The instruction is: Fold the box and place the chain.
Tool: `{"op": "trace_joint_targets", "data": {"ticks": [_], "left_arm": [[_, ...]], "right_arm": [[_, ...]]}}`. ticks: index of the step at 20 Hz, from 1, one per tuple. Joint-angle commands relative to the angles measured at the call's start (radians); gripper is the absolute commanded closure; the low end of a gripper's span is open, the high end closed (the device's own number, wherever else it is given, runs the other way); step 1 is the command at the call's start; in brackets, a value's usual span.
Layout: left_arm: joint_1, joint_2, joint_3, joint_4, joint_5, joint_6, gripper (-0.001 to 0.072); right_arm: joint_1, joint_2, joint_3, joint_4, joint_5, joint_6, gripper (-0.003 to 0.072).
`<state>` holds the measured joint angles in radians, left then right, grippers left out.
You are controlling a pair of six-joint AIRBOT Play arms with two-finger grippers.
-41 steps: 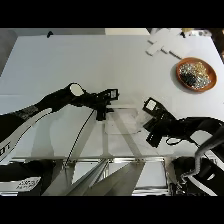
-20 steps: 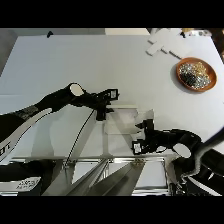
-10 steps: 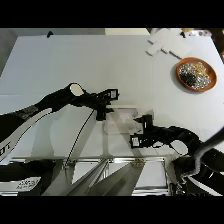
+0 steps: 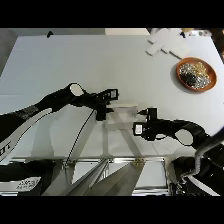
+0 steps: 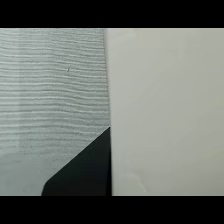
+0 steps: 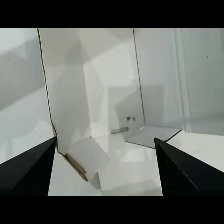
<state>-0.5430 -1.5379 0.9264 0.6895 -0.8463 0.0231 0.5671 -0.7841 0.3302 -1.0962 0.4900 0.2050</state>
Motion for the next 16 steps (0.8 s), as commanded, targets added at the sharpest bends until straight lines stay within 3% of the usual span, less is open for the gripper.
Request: {"op": "trace_joint_targets", "data": {"ticks": [1, 8, 11, 13, 16], "left_arm": [[-0.001, 0.0, 0.0, 0.0, 0.001, 0.002, 0.0699], [-0.001, 0.0, 0.0, 0.0, 0.001, 0.002, 0.0699], [-0.001, 0.0, 0.0, 0.0, 0.001, 0.002, 0.0699], [-0.001, 0.0, 0.0, 0.0, 0.001, 0.002, 0.0699], [-0.001, 0.0, 0.0, 0.0, 0.0, 0.002, 0.0699]], "right_arm": [[-0.011, -0.001, 0.014, 0.061, 0.017, -0.005, 0.0016], [-0.156, -0.063, 0.076, 0.235, 0.082, -0.038, 0.0004], [-0.158, -0.068, 0.075, 0.224, 0.196, -0.071, 0.0011], [-0.144, -0.003, 0.042, 0.117, 0.182, -0.071, 0.001], [-0.089, 0.151, -0.06, 0.102, 0.106, -0.02, 0.0009]]}}
